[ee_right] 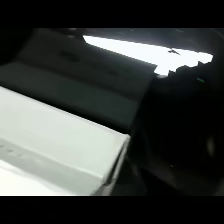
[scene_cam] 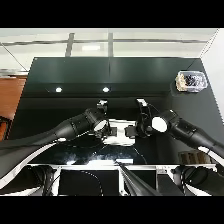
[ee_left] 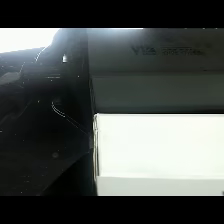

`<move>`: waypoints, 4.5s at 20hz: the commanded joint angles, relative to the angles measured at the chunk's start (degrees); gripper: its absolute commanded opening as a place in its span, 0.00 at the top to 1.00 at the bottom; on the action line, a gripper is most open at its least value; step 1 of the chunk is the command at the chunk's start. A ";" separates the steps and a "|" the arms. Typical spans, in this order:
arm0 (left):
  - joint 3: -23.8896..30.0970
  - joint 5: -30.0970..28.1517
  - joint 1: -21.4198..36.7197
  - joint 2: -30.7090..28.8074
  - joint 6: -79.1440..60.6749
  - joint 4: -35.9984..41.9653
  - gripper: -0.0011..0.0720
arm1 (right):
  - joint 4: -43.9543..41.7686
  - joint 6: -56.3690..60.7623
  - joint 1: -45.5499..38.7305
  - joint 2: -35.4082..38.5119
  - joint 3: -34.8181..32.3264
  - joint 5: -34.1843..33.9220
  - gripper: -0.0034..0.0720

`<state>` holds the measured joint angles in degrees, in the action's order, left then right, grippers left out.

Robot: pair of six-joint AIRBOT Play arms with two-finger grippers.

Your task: Fold the box and place the chain.

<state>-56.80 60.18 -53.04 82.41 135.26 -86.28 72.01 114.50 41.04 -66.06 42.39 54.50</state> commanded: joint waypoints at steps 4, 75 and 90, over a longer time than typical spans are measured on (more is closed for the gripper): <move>0.00 0.13 0.04 -0.04 0.00 -0.02 0.95 | 7.39 9.57 4.98 -5.60 5.42 4.70 0.46; 0.00 0.04 -0.04 -0.02 0.00 -0.02 0.95 | 1.88 -5.75 -56.63 -40.59 57.24 12.85 0.01; 0.00 -0.02 -0.04 -0.02 0.02 -0.02 0.95 | 1.86 -5.44 -57.77 -41.92 59.84 11.78 0.21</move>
<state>-56.80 60.23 -53.04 82.41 135.28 -86.28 74.02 109.03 -16.10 -107.94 100.71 65.49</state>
